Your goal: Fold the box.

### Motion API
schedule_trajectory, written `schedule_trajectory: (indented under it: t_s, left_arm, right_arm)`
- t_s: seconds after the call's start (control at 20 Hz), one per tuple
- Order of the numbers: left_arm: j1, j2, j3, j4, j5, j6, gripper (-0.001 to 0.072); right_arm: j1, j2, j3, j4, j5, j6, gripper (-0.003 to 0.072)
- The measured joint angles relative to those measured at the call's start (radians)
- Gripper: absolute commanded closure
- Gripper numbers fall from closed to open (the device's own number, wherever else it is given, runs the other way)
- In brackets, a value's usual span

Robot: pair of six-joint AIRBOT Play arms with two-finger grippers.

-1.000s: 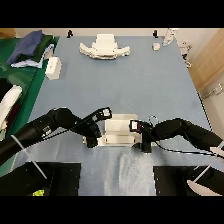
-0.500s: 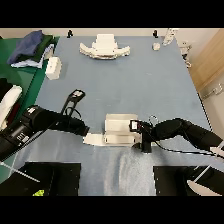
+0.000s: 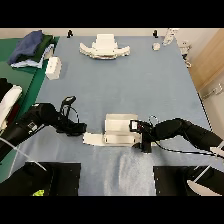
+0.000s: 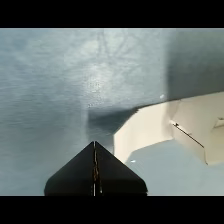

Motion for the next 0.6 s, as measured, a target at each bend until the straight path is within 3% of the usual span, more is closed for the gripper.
schedule_trajectory:
  t_s: [0.25, 0.6]
  left_arm:
    - [0.006, -0.092, -0.072, -0.245, 0.061, 0.173, 0.07]
    - [0.007, -0.116, -0.092, -0.51, 0.059, 0.358, 0.0697]
  right_arm:
    - [0.0, 0.0, 0.0, 0.0, 0.0, 0.0, 0.0157]
    - [0.0, 0.0, 0.0, 0.0, 0.0, 0.0, 0.0157]
